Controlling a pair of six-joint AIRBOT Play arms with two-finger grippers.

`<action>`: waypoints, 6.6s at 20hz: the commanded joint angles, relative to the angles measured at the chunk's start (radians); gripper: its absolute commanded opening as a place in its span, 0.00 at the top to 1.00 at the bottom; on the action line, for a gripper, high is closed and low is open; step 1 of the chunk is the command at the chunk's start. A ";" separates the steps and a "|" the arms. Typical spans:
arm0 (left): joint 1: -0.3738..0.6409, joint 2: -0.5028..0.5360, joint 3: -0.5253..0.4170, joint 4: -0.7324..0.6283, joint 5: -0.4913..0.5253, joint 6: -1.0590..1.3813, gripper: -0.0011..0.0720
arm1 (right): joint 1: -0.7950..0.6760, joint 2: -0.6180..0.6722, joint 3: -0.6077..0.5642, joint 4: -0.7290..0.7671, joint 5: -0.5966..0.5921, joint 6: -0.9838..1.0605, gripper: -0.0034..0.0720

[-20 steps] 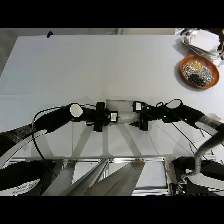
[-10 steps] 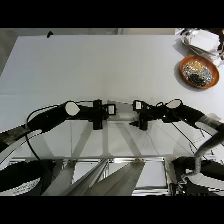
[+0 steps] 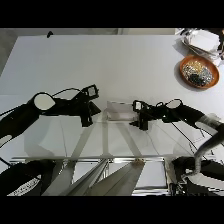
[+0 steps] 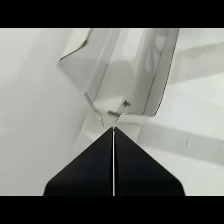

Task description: Fold the box and place the chain.

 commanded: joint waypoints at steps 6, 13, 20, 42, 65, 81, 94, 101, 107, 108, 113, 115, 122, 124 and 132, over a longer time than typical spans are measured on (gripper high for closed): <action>0.127 0.029 -0.001 0.204 -0.069 -0.192 0.98 | 0.000 0.001 0.000 0.000 0.002 0.000 0.42; 0.392 0.010 -0.001 0.162 -0.089 -0.755 0.99 | 0.000 0.001 0.000 0.000 0.002 0.000 0.42; 0.257 -0.187 0.000 0.105 -0.115 -0.787 0.99 | 0.000 0.001 0.000 0.000 0.002 0.000 0.42; 0.101 -0.265 0.022 -0.201 -0.079 -0.602 0.87 | 0.000 0.001 0.000 0.000 0.002 0.000 0.42; 0.031 -0.229 0.061 -0.193 -0.114 -0.624 0.29 | 0.000 0.001 0.000 0.000 0.002 0.000 0.42; -0.119 -0.313 0.202 0.148 0.020 -1.042 0.20 | 0.000 0.001 0.000 0.000 0.002 0.000 0.42; -0.179 -0.366 0.259 0.308 0.017 -1.285 0.20 | 0.000 0.001 0.000 0.000 0.002 0.000 0.42; -0.248 -0.382 0.359 0.520 -0.088 -1.466 0.21 | 0.000 0.001 0.000 0.000 0.002 0.000 0.42; -0.307 -0.512 0.507 0.564 -0.282 -1.617 0.21 | 0.000 0.001 0.000 0.000 0.002 0.000 0.42; -0.312 -0.529 0.523 0.564 -0.298 -1.638 0.21 | 0.000 0.001 0.000 0.000 0.002 0.000 0.42; -0.322 -0.557 0.528 0.573 -0.303 -1.691 0.23 | 0.000 0.001 0.000 0.000 0.002 0.000 0.42; -0.322 -0.560 0.528 0.576 -0.302 -1.735 0.24 | 0.000 0.001 0.000 0.000 0.002 0.000 0.42; -0.341 -0.564 0.528 0.604 -0.299 -1.741 0.73 | 0.000 0.001 0.000 0.000 0.002 0.000 0.42; -0.341 -0.564 0.528 0.604 -0.303 -1.741 0.89 | 0.000 0.001 0.000 0.000 0.002 0.000 0.42; -0.341 -0.564 0.528 0.604 -0.302 -1.752 0.77 | 0.000 0.001 0.000 0.000 0.002 0.000 0.42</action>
